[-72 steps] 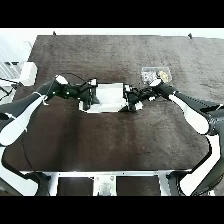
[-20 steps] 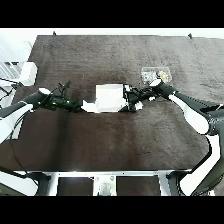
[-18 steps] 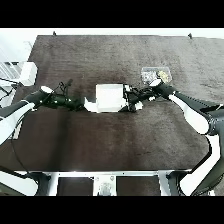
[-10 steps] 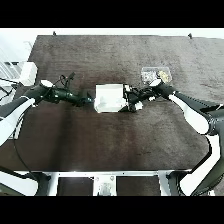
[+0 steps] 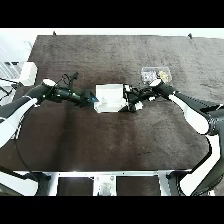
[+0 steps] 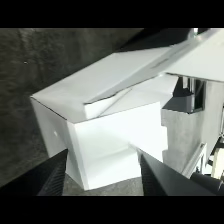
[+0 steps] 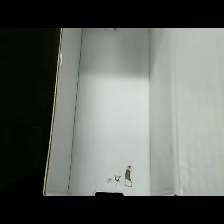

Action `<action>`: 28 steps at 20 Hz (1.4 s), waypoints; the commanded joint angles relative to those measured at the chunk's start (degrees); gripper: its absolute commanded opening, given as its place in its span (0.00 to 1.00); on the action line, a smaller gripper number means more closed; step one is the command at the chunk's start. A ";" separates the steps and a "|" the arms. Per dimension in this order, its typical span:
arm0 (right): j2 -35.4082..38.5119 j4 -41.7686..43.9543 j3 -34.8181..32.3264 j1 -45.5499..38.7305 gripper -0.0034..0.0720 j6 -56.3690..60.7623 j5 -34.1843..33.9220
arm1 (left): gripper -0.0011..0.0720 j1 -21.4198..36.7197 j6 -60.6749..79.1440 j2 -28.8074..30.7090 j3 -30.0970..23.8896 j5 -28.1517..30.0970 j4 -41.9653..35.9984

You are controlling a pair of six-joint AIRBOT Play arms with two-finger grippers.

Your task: Fold the box and place the chain.

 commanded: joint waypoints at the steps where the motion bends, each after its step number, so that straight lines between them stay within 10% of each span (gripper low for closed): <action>1: 0.00 0.00 -0.02 0.04 0.82 0.02 0.02 | 0.71 -0.98 -0.68 0.04 0.07 0.20 -0.20; 10: 0.00 0.00 -0.02 0.04 0.82 0.02 0.02 | 0.71 -1.73 -3.39 0.07 0.96 0.87 0.46; 28: 0.00 0.02 -0.02 0.04 0.82 0.00 0.02 | 0.71 -9.33 -26.47 0.07 11.80 0.92 28.57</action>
